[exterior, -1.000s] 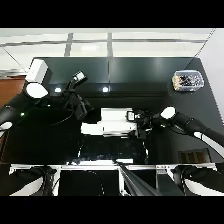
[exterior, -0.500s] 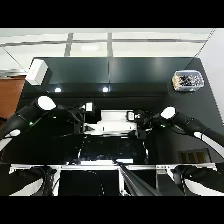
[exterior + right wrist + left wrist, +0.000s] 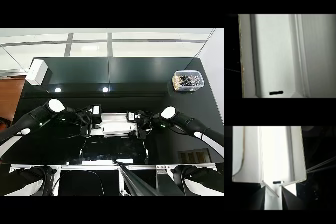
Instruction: Fold the box and place the chain.
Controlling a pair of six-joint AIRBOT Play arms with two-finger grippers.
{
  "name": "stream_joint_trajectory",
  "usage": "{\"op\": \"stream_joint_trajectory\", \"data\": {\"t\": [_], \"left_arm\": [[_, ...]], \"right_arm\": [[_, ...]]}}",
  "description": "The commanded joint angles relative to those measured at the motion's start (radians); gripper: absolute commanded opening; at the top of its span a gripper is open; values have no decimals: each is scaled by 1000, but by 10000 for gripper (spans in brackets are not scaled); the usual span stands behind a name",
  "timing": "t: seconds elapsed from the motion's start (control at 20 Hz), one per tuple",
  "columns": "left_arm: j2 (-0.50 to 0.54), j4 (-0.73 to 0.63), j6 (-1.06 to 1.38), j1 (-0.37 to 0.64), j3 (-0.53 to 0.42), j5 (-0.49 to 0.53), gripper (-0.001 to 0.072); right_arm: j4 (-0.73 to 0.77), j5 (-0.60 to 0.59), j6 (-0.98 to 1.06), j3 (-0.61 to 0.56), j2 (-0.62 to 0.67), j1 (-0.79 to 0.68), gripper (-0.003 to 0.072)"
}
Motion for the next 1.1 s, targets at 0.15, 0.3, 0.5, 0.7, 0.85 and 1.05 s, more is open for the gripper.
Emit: {"op": "stream_joint_trajectory", "data": {"t": [0.15,0.3,0.5,0.7,0.85,1.05], "left_arm": [[-5,-44,-2,-3,0,-23,220],[-5,-43,-23,2,1,-15,240],[-5,-44,-24,2,2,-16,392],[-5,-35,-24,2,2,-20,457],[-7,-52,-23,-3,2,-19,256],[-49,-137,-23,-19,2,-11,250]], "right_arm": [[2,-3,2,1,0,0,487],[2,-3,2,1,-1,0,487],[2,-3,2,1,0,0,487],[2,-3,2,1,-1,0,487],[2,-3,2,1,-1,0,487],[2,-3,2,1,-1,0,487]]}}
